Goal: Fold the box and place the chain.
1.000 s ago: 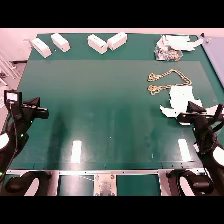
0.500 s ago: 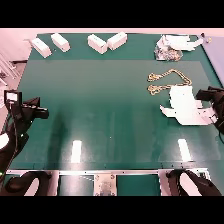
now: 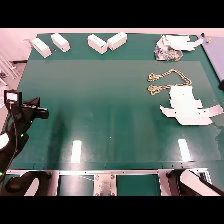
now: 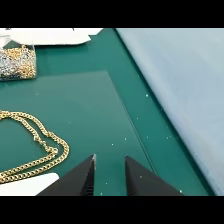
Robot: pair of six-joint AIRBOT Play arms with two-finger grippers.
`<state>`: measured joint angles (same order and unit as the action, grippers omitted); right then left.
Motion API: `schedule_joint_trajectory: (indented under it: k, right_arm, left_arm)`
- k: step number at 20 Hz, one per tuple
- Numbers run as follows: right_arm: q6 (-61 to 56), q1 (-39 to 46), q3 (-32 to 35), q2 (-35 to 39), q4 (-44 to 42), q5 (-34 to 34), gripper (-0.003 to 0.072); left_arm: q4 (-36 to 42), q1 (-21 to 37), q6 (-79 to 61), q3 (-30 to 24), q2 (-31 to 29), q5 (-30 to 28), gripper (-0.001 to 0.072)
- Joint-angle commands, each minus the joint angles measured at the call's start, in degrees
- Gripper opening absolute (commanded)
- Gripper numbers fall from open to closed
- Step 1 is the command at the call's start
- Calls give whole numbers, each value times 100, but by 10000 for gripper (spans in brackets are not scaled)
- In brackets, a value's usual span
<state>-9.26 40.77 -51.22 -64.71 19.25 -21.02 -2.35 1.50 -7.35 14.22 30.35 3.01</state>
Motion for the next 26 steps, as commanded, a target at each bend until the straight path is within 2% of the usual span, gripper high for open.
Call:
schedule_joint_trajectory:
  k: [1,3,7,9,12,18,22,26]
  right_arm:
    - [-2441,1191,-1342,-1147,2127,-2269,369]
    - [-3324,1628,-2317,-1899,3049,-3582,463]
    - [-3963,1952,-4242,-3320,3685,-5615,476]
    - [-3958,1919,-5106,-3956,3847,-6413,477]
    - [-3932,1808,-5912,-4610,3842,-6907,477]
    - [-3810,1606,-6033,-4946,3847,-7401,475]
    - [-3799,1451,-6028,-5147,3950,-7989,475]
    - [-3705,1436,-6028,-5204,3952,-8061,473]
  left_arm:
    - [0,2,-2,7,2,0,21]
    - [0,2,-2,7,2,-2,21]
    - [0,2,-2,7,2,0,21]
    - [0,2,-2,7,2,0,21]
    - [0,2,-2,7,2,0,20]
    - [0,2,-2,7,2,0,20]
    - [0,2,-2,7,2,-2,20]
    - [0,2,-2,7,2,0,20]
